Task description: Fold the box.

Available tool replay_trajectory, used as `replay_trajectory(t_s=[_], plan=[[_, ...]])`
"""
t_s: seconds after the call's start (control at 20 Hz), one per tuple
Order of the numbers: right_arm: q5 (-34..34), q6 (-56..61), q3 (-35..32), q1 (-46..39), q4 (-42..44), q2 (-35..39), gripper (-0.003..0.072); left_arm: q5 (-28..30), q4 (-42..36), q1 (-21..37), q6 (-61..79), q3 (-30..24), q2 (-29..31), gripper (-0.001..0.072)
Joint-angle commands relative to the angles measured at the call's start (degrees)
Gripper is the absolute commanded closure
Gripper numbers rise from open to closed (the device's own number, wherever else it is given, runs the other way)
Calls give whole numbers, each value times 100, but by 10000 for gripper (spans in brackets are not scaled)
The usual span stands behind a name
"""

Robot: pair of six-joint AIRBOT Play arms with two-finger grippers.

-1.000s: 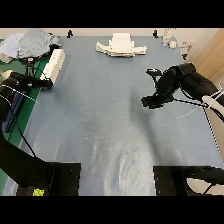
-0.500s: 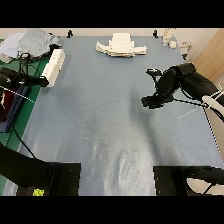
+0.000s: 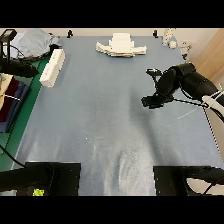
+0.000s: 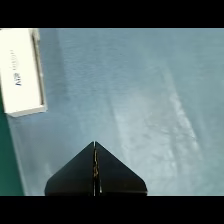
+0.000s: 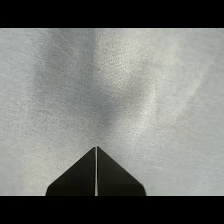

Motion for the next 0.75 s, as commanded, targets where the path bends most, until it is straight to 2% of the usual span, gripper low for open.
replay_trajectory(t_s=[0.0,0.2,0.4,0.5,0.7], plan=[[0,0,4,-2,2,-4,666,-1182,-44,-699,-831,-118,627,701],[0,0,7,-2,2,-4,666,-1134,37,-2041,-1554,-914,962,701],[0,0,4,-2,2,-4,666,-229,195,-3237,-2006,-1987,1034,701],[2,0,4,-2,2,-4,666,264,323,-3585,-2035,-2240,1029,698],[0,0,4,-2,4,-4,666,221,197,-3742,-2033,-2247,1029,699]])
